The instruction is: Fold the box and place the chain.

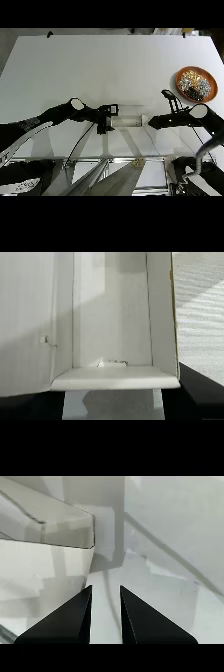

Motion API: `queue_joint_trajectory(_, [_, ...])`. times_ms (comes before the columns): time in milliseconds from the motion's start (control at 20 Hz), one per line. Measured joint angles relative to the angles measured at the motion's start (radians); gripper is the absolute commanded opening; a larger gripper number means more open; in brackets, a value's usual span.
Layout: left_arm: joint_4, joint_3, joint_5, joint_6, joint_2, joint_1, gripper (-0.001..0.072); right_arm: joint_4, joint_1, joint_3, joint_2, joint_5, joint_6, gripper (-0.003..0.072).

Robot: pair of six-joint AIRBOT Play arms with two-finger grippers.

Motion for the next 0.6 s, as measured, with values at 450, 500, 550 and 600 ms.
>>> queue_joint_trajectory(450, [0.0,0.0,0.0,-0.001,0.0,0.0,0.0362,0.128,0.001,0.0,0.059,0.007,-0.021,0.0296])
queue_joint_trajectory(500, [0.0,0.0,0.0,0.0,0.0,0.0,0.0362,0.132,0.002,0.0,0.058,0.003,-0.018,0.0296])
queue_joint_trajectory(550, [0.0,0.0,0.0,0.0,0.0,0.0,0.0362,0.134,0.003,0.0,0.058,-0.004,-0.014,0.0295])
queue_joint_trajectory(600, [0.0,0.0,0.0,0.0,0.0,0.0,0.0362,0.135,0.008,0.0,0.057,-0.011,-0.007,0.0291])
